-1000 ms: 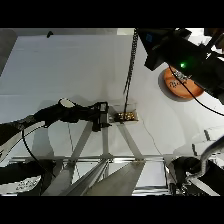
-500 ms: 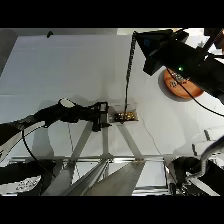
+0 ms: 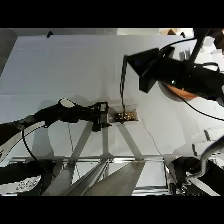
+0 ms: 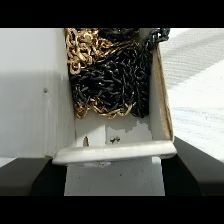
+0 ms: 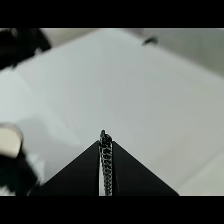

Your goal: Fold the box and place the chain.

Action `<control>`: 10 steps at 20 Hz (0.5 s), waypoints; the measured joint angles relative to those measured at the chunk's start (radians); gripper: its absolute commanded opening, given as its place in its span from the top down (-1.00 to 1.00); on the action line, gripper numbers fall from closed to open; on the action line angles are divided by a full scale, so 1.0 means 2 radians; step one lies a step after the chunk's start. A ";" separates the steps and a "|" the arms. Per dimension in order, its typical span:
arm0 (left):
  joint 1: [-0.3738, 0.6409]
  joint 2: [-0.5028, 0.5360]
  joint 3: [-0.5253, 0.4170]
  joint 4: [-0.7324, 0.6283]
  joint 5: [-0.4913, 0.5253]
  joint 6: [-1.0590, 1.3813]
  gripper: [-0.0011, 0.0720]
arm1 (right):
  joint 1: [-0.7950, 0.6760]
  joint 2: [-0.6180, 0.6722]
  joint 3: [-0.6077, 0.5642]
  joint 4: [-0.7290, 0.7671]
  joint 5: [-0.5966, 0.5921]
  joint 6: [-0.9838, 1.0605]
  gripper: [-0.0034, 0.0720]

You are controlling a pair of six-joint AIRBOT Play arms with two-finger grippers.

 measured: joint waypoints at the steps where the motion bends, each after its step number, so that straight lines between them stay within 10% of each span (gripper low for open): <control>1: 0.000 0.000 0.000 0.000 0.000 0.000 0.39 | 0.000 0.000 -0.006 -0.004 0.014 0.003 0.85; 10: 0.000 0.000 0.000 0.000 0.000 0.000 0.39 | 0.000 0.014 -0.045 -0.017 0.032 0.008 0.85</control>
